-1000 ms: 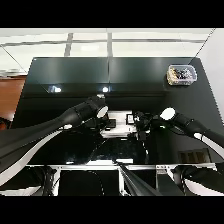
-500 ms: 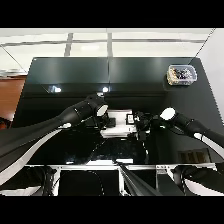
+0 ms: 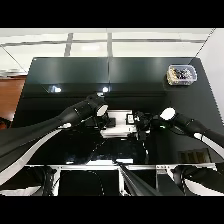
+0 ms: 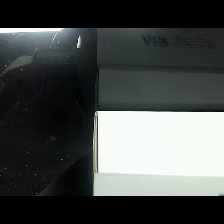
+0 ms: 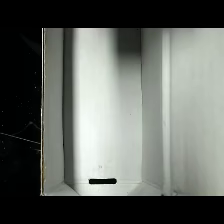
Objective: Fold the box and place the chain.
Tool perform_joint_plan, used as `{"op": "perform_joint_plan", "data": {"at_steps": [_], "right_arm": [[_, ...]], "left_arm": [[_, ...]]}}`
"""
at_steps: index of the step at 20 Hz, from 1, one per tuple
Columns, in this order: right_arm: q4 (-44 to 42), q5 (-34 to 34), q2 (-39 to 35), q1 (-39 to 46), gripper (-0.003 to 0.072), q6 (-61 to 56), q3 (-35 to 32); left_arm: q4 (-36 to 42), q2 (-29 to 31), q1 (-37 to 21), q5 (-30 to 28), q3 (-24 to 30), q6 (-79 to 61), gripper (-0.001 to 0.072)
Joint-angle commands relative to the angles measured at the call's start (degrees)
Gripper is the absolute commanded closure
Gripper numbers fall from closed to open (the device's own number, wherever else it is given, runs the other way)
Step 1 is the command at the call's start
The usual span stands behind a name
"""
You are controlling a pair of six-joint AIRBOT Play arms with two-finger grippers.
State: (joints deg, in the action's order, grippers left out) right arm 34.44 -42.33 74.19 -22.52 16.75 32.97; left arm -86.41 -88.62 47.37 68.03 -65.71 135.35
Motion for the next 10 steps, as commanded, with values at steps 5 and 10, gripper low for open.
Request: {"op": "perform_joint_plan", "data": {"at_steps": [5, 10], "right_arm": [[6.4, 0.7, -2.9, 0.0, -0.0034, -11.5, 0.4], [14.7, -2.3, -9.0, 0.0, -0.0034, -15.5, 0.4]], "left_arm": [[-0.1, 0.0, -0.4, 0.0, -0.1, -0.1, 0.0681], [-0.1, 0.0, -0.5, 0.0, -0.1, -0.2, 0.0681]]}}
